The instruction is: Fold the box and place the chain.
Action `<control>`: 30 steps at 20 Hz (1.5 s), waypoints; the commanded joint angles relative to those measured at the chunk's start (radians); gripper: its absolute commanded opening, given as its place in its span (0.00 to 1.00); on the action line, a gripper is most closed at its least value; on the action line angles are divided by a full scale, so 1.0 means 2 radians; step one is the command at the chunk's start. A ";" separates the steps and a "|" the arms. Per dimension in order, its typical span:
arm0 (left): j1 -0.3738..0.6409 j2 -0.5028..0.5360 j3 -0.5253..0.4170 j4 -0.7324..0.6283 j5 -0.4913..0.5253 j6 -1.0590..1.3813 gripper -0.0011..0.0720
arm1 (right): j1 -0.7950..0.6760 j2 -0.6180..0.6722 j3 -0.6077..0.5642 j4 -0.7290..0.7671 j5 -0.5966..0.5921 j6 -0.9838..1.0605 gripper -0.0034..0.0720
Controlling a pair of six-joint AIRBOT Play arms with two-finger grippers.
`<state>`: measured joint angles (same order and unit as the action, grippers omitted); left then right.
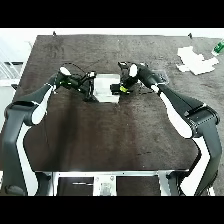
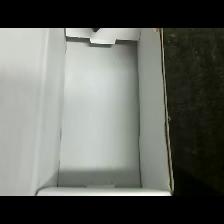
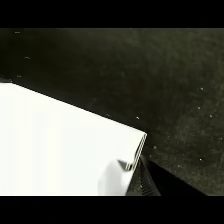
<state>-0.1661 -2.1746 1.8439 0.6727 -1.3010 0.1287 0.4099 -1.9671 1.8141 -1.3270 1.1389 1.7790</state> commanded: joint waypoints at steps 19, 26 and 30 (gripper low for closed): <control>-0.001 0.000 0.000 0.000 0.000 0.001 0.49 | 0.020 -0.019 0.045 -0.090 0.066 0.103 0.53; -0.001 0.000 0.000 0.001 0.000 0.001 0.49 | 0.023 -0.030 0.049 -0.104 0.060 0.132 0.51; -0.001 0.000 0.000 0.001 0.000 0.001 0.49 | 0.034 -0.030 0.051 -0.106 0.054 0.159 0.40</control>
<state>-0.1680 -2.1746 1.8439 0.6735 -1.3006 0.1299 0.4652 -2.0251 1.9137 -1.5322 1.2591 2.0552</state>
